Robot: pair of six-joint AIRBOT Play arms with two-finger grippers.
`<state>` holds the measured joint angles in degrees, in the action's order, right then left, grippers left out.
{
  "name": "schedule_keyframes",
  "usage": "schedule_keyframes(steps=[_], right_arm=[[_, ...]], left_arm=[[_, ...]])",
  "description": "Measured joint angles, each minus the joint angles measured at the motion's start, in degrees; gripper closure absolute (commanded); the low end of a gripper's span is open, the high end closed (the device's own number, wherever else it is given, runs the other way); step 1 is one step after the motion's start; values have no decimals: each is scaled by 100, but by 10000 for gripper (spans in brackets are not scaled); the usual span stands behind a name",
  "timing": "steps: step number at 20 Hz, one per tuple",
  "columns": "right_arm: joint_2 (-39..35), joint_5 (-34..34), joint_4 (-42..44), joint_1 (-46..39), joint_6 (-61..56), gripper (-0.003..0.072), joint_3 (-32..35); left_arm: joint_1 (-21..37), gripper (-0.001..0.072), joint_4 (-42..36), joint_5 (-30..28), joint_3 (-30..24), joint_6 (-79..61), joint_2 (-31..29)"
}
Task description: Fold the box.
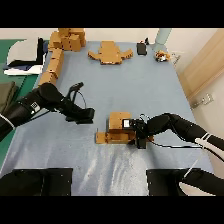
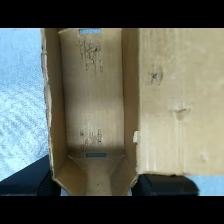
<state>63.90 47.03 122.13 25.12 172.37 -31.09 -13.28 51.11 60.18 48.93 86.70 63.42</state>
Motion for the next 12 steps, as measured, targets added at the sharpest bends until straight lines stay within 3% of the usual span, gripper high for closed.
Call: schedule_keyframes(steps=[5,12], right_arm=[[0,0,0,-2,0,255,0],[0,0,0,0,-2,254,0]], left_arm=[[166,696,428,136,-363,649,9],[-793,697,490,-581,-813,861,323]])
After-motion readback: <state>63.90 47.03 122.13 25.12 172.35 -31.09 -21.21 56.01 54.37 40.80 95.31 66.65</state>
